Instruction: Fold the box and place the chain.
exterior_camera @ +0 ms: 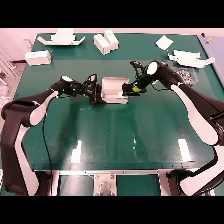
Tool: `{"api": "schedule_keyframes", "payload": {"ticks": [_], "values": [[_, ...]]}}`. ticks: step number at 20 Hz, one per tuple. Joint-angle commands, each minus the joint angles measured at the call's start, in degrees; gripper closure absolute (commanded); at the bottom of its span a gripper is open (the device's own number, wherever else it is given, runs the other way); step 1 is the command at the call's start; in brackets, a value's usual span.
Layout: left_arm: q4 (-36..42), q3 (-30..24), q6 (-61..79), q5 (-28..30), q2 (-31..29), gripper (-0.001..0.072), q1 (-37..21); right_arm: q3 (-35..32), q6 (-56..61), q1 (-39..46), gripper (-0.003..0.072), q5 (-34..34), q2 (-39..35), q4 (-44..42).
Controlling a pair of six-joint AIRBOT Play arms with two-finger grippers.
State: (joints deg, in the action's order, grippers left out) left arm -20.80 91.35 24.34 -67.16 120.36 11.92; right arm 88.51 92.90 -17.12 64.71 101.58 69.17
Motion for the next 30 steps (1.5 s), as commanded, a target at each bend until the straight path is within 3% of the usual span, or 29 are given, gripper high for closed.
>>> {"api": "schedule_keyframes", "payload": {"ticks": [1, 22, 30], "values": [[0.0, 0.0, -0.1, 0.1, 0.0, 0.0232, 0.0, 0.2, 2.8, -1.3, 0.0309, -0.6, 1.0, 1.0], [0.0, 0.0, -0.3, 0.0, 0.0, 0.0233, 0.0, 6.4, 11.5, -4.3, 0.0335, 1.9, 6.4, 12.0], [0.0, 0.0, -0.3, 0.0, 0.0, 0.0232, 0.0, 8.7, 12.8, -4.3, 0.0359, 6.4, 6.4, 14.5]]}}
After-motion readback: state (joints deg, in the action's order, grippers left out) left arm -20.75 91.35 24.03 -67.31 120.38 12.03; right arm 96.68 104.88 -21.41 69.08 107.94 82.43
